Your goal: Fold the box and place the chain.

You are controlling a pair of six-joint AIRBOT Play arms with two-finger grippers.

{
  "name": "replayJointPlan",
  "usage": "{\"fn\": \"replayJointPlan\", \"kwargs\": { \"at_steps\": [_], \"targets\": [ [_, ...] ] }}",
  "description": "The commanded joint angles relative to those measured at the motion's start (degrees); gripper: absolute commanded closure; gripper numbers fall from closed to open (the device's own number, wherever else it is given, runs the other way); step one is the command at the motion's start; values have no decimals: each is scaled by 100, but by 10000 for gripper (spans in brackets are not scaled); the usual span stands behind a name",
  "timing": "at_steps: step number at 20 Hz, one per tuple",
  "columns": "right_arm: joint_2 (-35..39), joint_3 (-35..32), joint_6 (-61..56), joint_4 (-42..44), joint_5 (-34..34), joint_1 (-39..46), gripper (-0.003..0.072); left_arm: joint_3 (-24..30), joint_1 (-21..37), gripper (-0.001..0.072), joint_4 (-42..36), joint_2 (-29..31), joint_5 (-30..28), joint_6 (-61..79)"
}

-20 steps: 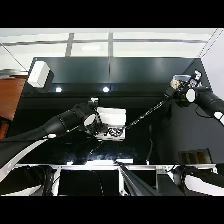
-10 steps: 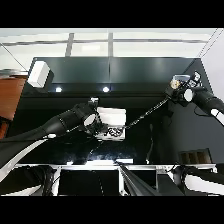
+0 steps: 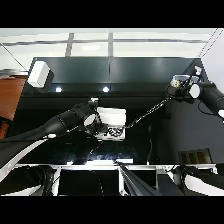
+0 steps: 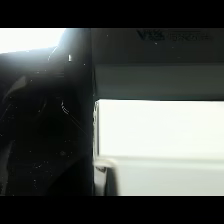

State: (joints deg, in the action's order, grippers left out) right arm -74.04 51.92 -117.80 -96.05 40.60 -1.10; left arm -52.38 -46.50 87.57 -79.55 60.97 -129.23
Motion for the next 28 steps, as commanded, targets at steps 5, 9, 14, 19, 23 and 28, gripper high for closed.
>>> {"fn": "replayJointPlan", "kwargs": {
  "at_steps": [5,9,14,19,23,28],
  "targets": [
    [1276,22,682,299,199,-26,663,4,4,677,0,0,20,2],
    [2144,22,2168,1591,461,-638,664,4,7,678,2,0,46,4],
    [3237,282,3150,3235,957,-942,663,4,4,677,2,0,85,11],
    [3703,350,3215,3897,1655,-1414,664,4,2,677,2,0,79,11],
    [3692,348,3239,4291,1539,-2275,663,4,2,678,2,0,74,11],
    [3692,348,3274,4612,1320,-2802,664,4,0,678,2,0,79,11]
  ]
}}
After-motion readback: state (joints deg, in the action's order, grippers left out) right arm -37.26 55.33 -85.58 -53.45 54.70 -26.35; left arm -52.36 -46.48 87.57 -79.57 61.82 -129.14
